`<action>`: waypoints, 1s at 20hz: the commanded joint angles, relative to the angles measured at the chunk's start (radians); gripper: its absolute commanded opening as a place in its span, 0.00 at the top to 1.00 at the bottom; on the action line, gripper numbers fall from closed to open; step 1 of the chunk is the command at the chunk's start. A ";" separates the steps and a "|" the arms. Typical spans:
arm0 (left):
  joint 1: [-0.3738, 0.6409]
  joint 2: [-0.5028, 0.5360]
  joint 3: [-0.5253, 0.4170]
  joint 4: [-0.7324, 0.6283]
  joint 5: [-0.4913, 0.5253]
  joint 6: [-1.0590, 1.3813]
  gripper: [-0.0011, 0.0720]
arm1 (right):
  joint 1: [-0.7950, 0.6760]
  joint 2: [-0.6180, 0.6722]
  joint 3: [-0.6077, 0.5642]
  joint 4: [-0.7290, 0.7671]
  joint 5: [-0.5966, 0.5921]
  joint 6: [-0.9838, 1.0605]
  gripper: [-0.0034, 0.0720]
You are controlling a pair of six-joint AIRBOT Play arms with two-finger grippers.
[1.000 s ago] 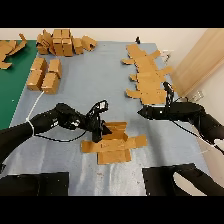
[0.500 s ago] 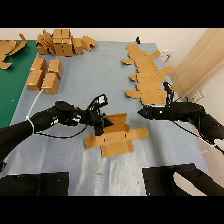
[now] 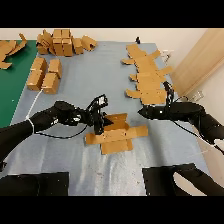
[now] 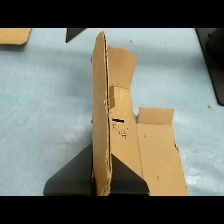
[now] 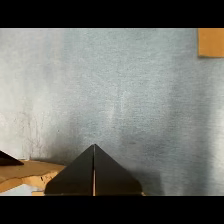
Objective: Fold the box.
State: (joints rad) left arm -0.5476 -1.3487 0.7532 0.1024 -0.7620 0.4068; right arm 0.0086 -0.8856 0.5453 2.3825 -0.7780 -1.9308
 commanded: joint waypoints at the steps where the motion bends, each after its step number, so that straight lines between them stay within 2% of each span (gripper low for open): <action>1: -0.002 -0.001 -0.004 0.059 -0.033 -0.040 0.97 | 0.000 0.000 0.000 0.000 0.004 0.000 0.95; 17: -0.001 -0.018 -0.028 0.063 -0.042 -0.039 0.97 | 0.001 0.000 0.000 -0.016 0.003 -0.001 0.95; 20: -0.001 -0.018 -0.027 0.058 -0.042 -0.039 0.97 | 0.012 0.000 0.000 -0.022 -0.017 -0.057 0.95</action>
State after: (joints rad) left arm -0.5488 -1.3659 0.7254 0.1627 -0.8036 0.3683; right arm 0.0132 -0.8856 0.5453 2.3669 -0.7769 -1.9476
